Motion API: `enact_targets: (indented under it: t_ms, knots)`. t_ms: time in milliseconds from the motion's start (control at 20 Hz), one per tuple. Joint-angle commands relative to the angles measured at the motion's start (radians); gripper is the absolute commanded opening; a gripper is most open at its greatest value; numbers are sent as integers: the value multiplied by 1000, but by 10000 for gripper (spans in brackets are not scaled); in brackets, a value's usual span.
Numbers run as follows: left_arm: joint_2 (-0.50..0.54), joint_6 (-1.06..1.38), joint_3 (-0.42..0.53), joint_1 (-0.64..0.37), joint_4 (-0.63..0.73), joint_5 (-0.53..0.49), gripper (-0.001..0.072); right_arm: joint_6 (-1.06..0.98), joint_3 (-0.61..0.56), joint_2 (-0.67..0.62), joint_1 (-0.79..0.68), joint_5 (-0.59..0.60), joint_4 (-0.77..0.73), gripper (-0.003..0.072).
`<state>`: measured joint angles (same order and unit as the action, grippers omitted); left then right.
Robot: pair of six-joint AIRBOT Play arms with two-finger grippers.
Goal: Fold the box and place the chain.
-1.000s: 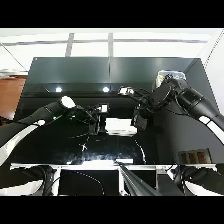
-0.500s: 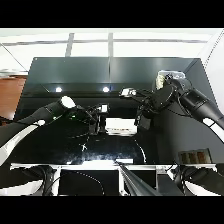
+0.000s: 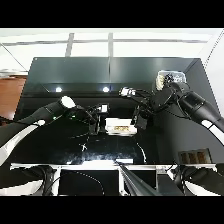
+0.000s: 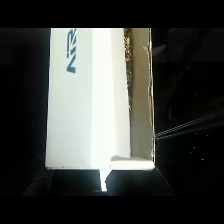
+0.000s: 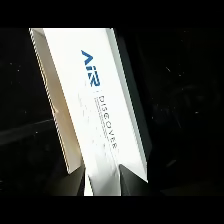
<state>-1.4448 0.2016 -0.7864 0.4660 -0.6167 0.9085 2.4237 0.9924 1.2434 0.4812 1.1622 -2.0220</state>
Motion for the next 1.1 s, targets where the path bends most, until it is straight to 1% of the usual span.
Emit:
enact_targets:
  t_ms: [0, 50, 100, 350, 550, 650, 750, 900, 950, 1050]
  knots:
    - [-1, -1, 1, 0, 0, 0, 475, -3, -2, 0, 1, 11, -12, 236]
    - [-1, 0, 1, 0, 0, 0, 475, -4, -2, 0, 1, 15, -12, 175]
    - [-1, 0, 1, 0, 0, 0, 475, -5, -2, -1, 1, 21, -13, 167]
    - [-1, 0, 1, 0, 0, 0, 475, -25, -2, -3, 1, 39, -13, 170]
    - [-1, 0, 1, 0, 0, 0, 475, -39, -2, -37, 1, 38, -6, 171]
    - [-1, 0, 1, 0, 0, 0, 475, -63, -2, -42, 1, 43, 3, 207]
    - [-1, -1, 1, 0, 0, 0, 475, -63, -2, -42, 10, 45, 3, 198]
    - [-1, 0, 1, 0, 0, 0, 475, -65, -14, -42, 33, 19, 16, 195]
    - [-1, -1, 1, 0, 0, 0, 475, -72, -16, -42, 36, 16, 18, 144]
    - [-1, -1, 1, 0, 0, 0, 475, -79, -19, -42, 37, 4, 19, 130]
